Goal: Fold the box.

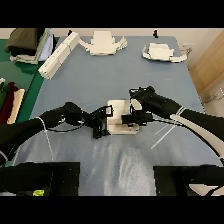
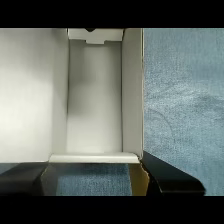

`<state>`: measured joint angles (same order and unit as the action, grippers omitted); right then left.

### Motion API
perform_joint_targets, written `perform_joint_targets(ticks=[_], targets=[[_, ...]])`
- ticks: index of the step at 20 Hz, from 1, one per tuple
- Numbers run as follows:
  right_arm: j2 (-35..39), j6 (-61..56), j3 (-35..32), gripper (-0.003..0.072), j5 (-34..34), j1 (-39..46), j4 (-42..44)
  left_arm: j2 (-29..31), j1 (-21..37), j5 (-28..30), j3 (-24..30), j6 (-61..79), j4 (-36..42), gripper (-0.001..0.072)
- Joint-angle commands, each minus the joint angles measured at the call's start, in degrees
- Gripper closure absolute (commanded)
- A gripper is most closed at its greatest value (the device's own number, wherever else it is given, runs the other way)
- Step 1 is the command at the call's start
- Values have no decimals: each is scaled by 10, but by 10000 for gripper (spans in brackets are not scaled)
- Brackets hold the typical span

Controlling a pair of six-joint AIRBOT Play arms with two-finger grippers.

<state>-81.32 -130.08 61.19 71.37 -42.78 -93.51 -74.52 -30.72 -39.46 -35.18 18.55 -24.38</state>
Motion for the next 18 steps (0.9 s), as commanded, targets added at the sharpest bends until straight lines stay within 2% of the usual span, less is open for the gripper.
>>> perform_joint_targets(ticks=[1,2,5,7,8,13,14,15,16,18], targets=[[-3,-10,6,410,8,-2,-10,0,0,0,0,0,-1,227],[-3,-10,6,455,9,-5,-10,0,0,0,0,0,0,227],[-3,-15,6,465,8,-13,-13,0,0,0,0,0,0,227],[-4,-14,5,627,7,-13,-14,0,0,0,0,0,0,228],[-4,-14,5,680,8,-13,-15,0,0,0,0,0,0,227],[-4,-14,5,680,7,-13,-17,0,0,0,0,0,0,227],[-4,-14,5,646,8,-13,-17,0,0,0,0,0,0,227],[-4,-14,6,451,8,-13,-16,0,0,0,0,0,0,227],[-4,-14,6,329,8,-13,-12,0,0,0,0,0,0,227],[-4,-14,6,328,8,-13,-10,0,0,0,0,0,0,227]])
